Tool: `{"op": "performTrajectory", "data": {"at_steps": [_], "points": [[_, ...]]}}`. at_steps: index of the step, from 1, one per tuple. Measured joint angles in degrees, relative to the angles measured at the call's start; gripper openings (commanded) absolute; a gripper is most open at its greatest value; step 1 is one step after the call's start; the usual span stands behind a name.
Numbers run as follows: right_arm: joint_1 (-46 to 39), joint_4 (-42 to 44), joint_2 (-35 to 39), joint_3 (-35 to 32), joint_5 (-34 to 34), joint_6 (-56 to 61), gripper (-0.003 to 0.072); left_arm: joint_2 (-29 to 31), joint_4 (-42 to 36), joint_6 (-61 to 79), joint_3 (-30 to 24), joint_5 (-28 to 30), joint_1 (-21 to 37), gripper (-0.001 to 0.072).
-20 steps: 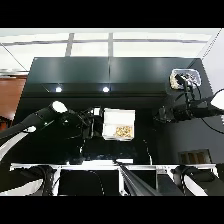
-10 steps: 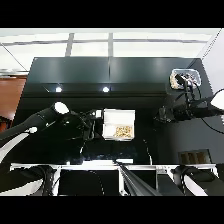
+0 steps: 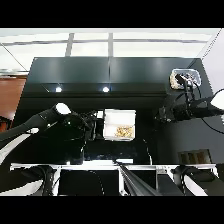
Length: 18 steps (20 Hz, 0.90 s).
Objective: Fold the box and place the chain.
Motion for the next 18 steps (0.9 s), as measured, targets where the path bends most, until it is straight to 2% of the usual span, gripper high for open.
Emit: {"op": "performTrajectory", "data": {"at_steps": [7,8,9,10,13,14,15,16,18], "points": [[0.0,0.02,0.0,0.0,-0.63,0.0,0.0241,-0.83,-0.57,-0.15,0.28,1.49,-1.27,0.0712],[0.0,0.02,0.0,0.0,-0.68,0.0,0.024,-0.9,-1.03,-0.15,0.39,1.53,-1.29,0.0638],[0.0,0.02,0.0,0.0,-0.7,0.0,0.0241,-1.01,-1.42,-0.17,0.46,1.6,-1.36,0.044],[0.0,0.02,0.0,0.0,-0.72,0.0,0.0241,-1.01,-1.7,-0.15,0.55,1.6,-1.4,0.0379],[0.26,0.04,0.0,-0.28,-1.49,-0.04,0.0256,-1.07,-2.14,-0.15,0.61,1.55,-1.51,0.035],[0.59,-0.13,0.0,-0.57,-2.29,-0.02,0.0379,-1.07,-2.29,-0.13,0.66,1.55,-1.57,0.0351],[1.14,-0.22,-0.02,-0.94,-3.82,-0.02,0.0597,-1.07,-2.34,-0.11,0.66,1.55,-1.62,0.0352],[1.66,-0.52,-0.28,-1.2,-5.77,-0.02,0.0688,-1.07,-2.34,-0.07,0.66,1.6,-1.64,0.0351],[2.91,0.46,-1.81,-1.6,-11.65,-0.2,0.0688,-1.07,-2.4,0.0,0.66,1.75,-1.68,0.0352]]}}
